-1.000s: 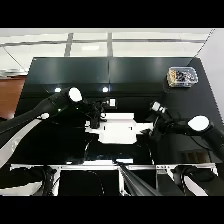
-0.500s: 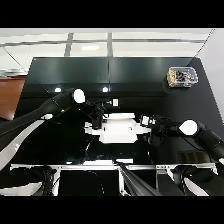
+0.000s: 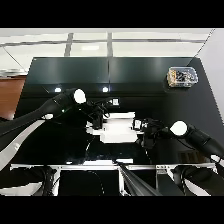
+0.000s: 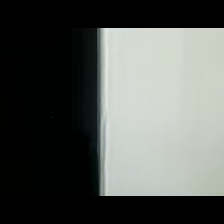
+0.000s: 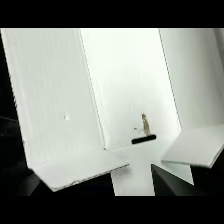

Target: Fold the box and place the chain.

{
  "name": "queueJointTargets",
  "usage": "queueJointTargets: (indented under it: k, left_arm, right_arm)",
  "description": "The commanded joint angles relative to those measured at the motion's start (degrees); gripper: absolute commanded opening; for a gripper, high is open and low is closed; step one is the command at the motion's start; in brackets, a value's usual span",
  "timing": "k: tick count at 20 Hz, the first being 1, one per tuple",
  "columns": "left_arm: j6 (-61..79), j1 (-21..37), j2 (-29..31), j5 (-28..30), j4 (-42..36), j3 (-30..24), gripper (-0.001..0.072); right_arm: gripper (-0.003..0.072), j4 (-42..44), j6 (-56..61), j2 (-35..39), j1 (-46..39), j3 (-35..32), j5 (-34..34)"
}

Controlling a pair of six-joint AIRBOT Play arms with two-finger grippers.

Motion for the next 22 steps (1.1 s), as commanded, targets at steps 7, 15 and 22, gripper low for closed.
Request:
queueJointTargets:
  k: [7, 15, 22]
  left_arm:
    - [-0.1, 0.0, 0.0, 0.0, 0.2, 0.0, 0.0024]
    - [-0.1, 0.0, 0.0, 0.1, 0.2, 0.0, 0.0023]
    - [-0.1, 0.0, 0.0, 0.1, 0.2, 0.0, 0.0024]
  right_arm:
    - [0.069, 4.3, -4.3, -0.2, 0.6, 5.2, -3.2]
    - [0.069, 2.3, -6.0, -0.2, 0.5, 6.5, -5.6]
    - [0.069, 1.1, -6.0, -0.2, -2.7, 6.5, -4.4]
